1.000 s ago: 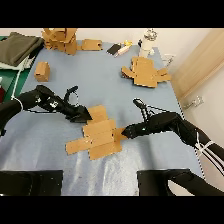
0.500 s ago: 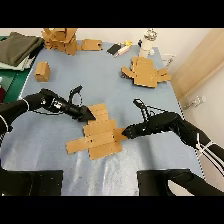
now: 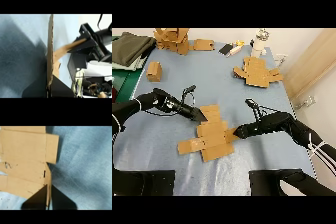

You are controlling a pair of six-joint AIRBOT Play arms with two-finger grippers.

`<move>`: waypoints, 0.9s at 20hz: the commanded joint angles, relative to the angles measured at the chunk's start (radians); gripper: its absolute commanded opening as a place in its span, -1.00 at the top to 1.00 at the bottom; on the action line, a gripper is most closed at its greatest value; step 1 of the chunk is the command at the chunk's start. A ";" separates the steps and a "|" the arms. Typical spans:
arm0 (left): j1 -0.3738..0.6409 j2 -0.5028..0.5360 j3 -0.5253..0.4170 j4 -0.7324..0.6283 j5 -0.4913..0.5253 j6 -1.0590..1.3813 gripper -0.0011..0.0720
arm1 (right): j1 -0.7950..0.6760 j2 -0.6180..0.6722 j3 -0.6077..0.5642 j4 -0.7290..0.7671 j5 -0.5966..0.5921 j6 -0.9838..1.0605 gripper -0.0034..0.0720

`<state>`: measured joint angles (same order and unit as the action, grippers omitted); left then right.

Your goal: Fold the box.

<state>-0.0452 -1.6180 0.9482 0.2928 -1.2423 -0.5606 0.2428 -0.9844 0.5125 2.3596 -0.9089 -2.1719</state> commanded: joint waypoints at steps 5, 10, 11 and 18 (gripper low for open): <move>-0.068 0.103 0.058 0.029 0.026 0.160 0.94 | -0.105 0.001 0.198 -0.317 -0.041 0.259 -0.13; -0.179 0.167 0.058 0.063 0.202 0.306 0.94 | -0.131 0.001 0.386 -0.269 -0.209 0.320 0.90; -0.200 0.167 0.058 0.063 0.224 0.345 0.94 | -0.131 0.001 0.390 -0.236 -0.235 0.320 0.90; -0.266 0.219 -0.046 -0.111 0.330 0.656 0.95 | -0.068 0.078 0.259 -0.303 -0.162 0.472 0.90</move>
<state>-0.2943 -1.4303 0.9581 0.2817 -0.9699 -0.0685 0.1455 -0.9447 0.8257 2.0853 -1.1297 -1.7752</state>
